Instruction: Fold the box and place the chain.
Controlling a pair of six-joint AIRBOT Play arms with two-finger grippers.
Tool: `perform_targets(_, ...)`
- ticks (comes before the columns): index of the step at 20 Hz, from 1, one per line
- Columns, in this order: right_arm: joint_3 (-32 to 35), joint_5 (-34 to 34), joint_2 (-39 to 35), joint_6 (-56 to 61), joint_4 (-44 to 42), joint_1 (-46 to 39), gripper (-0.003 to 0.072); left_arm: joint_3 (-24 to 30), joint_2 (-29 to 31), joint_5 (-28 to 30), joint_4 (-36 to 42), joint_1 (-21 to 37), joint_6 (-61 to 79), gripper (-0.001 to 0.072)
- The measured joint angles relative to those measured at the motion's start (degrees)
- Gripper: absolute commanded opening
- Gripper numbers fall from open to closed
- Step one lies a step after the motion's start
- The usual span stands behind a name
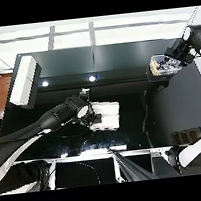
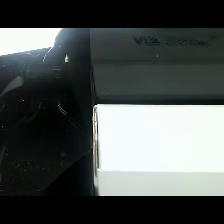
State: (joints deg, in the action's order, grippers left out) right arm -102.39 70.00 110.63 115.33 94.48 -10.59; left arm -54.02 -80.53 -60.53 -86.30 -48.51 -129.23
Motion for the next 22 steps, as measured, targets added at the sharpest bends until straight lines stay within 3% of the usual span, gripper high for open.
perform_targets(1,-0.2,-0.2,0.7,0.2,0.1,-0.2,0.0645,0.0,0.0,0.0,0.0,0.0,0.0,0.003)
perform_targets(2,-0.3,-0.5,1.3,0.2,-0.1,-0.4,0.0431,0.0,0.0,0.0,0.0,0.0,0.0,0.003)
perform_targets(4,-0.6,-1.8,2.1,0.4,-1.2,-0.6,0.0071,0.0,0.0,0.0,0.0,0.0,0.0,0.003)
perform_targets(6,-0.9,-2.1,2.3,-0.1,-2.5,-0.7,0.002,0.0,0.0,0.0,0.0,0.0,0.0,0.003)
perform_targets(12,-1.2,1.0,-4.8,-8.7,-4.0,-1.0,0.0018,0.0,0.0,0.0,0.0,0.0,0.0,0.003)
perform_targets(18,-1.2,4.5,-23.9,-20.0,-8.7,0.1,0.0016,0.0,0.0,0.0,0.0,0.0,0.0,0.003)
perform_targets(22,-1.2,7.5,-36.8,-24.9,-16.8,0.9,0.0015,0.0,0.0,0.0,0.0,0.0,0.0,0.003)
